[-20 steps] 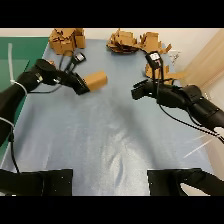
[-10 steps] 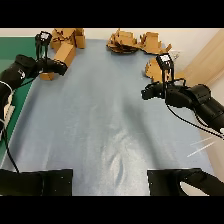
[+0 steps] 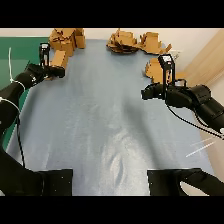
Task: Fold the box.
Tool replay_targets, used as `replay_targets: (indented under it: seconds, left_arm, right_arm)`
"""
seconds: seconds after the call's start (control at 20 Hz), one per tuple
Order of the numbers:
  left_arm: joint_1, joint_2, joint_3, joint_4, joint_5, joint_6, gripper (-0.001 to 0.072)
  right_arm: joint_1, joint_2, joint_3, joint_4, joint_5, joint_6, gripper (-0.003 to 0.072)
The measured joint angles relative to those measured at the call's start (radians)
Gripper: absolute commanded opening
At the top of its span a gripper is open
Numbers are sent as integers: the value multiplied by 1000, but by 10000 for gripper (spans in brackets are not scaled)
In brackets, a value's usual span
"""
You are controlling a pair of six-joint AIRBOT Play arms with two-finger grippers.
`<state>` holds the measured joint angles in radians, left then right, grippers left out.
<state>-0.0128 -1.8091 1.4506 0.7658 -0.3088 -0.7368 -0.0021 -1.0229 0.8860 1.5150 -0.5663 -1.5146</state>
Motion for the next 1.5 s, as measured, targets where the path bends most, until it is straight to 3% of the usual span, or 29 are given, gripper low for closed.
replay_targets:
  seconds: [0.45, 0.95, 1.0, 1.05, 1.5]
  left_arm:
    - [21, -61, 71, 259, -43, -238, 427]
    - [31, -103, 76, 311, -106, -304, 432]
    - [31, -105, 76, 311, -107, -305, 620]
    - [31, -106, 77, 311, -108, -306, 695]
    - [31, -109, 142, 308, -161, -303, 696]
  right_arm:
    - [0, -7, -2, 26, -10, 14, 3]
    - [0, -24, -6, 48, -11, 15, 3]
    - [0, -24, -6, 48, -11, 15, 3]
    - [0, -26, -6, 49, -11, 15, 3]
    - [0, -50, -6, 60, -12, 15, 3]
